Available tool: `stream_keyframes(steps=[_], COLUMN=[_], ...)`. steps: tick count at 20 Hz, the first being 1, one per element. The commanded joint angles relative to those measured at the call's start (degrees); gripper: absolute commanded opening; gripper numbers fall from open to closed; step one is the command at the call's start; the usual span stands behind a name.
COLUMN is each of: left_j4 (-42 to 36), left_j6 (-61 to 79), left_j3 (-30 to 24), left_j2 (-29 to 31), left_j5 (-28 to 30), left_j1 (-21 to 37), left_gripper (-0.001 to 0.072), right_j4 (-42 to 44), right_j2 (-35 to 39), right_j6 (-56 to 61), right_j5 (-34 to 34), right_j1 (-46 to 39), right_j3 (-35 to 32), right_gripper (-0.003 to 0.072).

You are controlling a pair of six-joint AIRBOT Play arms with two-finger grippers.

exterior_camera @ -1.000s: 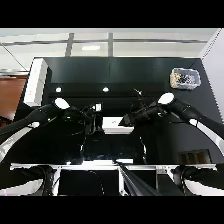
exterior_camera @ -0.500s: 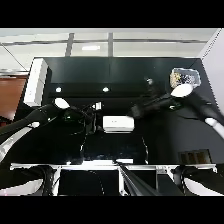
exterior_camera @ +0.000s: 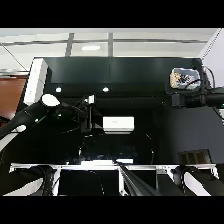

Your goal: Fold the box and place the chain.

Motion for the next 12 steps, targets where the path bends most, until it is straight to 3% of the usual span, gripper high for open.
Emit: stream_keyframes(steps=[1,8,12], left_j4=[0.9,6.0,7.2], left_j6=[-8.4,-19.7,-21.6], left_j3=[2.8,19.1,21.4], left_j2=[2.6,-13.6,-17.5], left_j5=[0.9,1.8,0.5], left_j1=[-2.0,-14.2,-14.6], left_gripper=[0.0713,0.0712,0.0713], right_j4=[-1.2,-1.2,-1.2], right_j2=[1.1,1.1,1.1], right_j6=[0.3,0.3,0.3], right_j5=[-1.6,-2.7,-1.5], right_j1=[-2.4,-2.4,-2.4], right_j3=[0.0,-0.1,-0.1], right_gripper=[0.0018,0.0018,0.0018])
